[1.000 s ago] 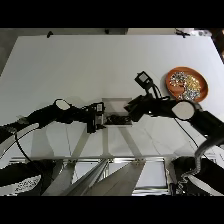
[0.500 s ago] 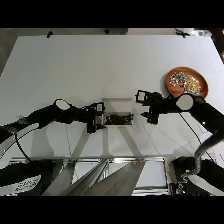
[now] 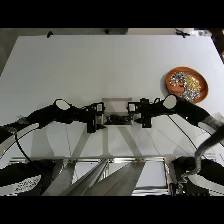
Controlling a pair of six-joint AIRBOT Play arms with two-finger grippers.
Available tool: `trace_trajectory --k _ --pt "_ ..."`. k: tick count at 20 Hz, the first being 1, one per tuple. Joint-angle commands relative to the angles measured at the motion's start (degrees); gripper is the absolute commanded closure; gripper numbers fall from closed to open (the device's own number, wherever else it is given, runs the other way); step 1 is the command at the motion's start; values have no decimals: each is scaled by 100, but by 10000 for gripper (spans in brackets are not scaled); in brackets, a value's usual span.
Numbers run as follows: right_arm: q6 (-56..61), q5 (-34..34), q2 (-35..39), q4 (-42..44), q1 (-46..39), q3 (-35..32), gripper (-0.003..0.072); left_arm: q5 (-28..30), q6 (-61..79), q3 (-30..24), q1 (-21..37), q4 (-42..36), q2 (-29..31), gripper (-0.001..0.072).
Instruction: Fold the box and place the chain.
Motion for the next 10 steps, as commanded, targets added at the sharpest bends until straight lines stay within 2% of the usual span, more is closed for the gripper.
trace_trajectory --k 1,4,7,10 --pt "-142 -107 -111 343 114 -4 226 4 2 -2 2 2 4 323" --pt "-136 -221 -136 444 114 -4 229 2 2 -2 0 2 4 323" --pt "-85 -219 -269 444 114 -4 322 2 2 -2 0 2 4 323" --pt "-76 -201 -348 439 114 -4 571 2 2 -2 0 2 4 323"
